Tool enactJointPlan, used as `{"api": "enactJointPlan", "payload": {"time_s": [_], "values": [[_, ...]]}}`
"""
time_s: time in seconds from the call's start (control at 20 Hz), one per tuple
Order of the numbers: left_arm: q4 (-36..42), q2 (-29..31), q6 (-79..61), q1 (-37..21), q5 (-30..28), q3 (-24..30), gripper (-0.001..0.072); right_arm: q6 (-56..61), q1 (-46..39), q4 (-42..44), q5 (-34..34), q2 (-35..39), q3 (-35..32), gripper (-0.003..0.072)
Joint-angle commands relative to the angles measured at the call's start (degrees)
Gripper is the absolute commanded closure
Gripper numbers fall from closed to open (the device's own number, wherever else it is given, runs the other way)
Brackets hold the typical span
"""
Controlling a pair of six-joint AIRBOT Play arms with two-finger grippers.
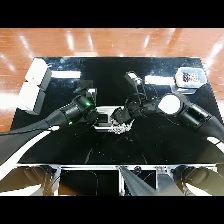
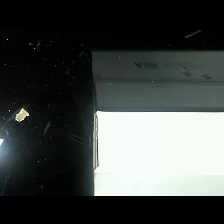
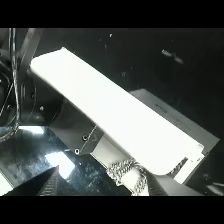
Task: Fold the box and place the chain.
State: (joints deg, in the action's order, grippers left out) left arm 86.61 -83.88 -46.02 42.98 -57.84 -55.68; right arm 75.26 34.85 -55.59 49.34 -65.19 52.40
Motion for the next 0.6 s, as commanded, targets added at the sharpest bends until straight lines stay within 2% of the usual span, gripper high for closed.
{"api": "enactJointPlan", "payload": {"time_s": [0.0,0.1,0.2,0.35,0.45,0.55], "values": [[0.0,0.0,0.0,0.0,0.0,0.0,0.0684,0.2,-1.4,0.1,3.3,0.2,0.4,0.0069],[0.0,0.0,0.0,0.0,0.0,0.0,0.0684,0.2,-5.7,0.1,8.0,2.8,0.4,0.0069],[0.0,0.0,0.0,0.0,0.0,0.0,0.0683,0.2,-12.7,-3.6,14.6,6.6,0.0,0.0069],[-0.1,0.0,0.0,0.0,0.0,0.0,0.0684,3.6,-26.5,-11.8,19.1,10.8,-6.8,0.0070],[-0.1,0.0,0.0,0.0,0.0,0.0,0.0684,5.2,-34.5,-8.1,17.9,10.4,-14.0,0.0069],[-0.2,0.0,0.0,0.0,0.0,0.0,0.0684,0.8,-36.0,2.6,16.9,8.6,-19.8,0.0069]]}}
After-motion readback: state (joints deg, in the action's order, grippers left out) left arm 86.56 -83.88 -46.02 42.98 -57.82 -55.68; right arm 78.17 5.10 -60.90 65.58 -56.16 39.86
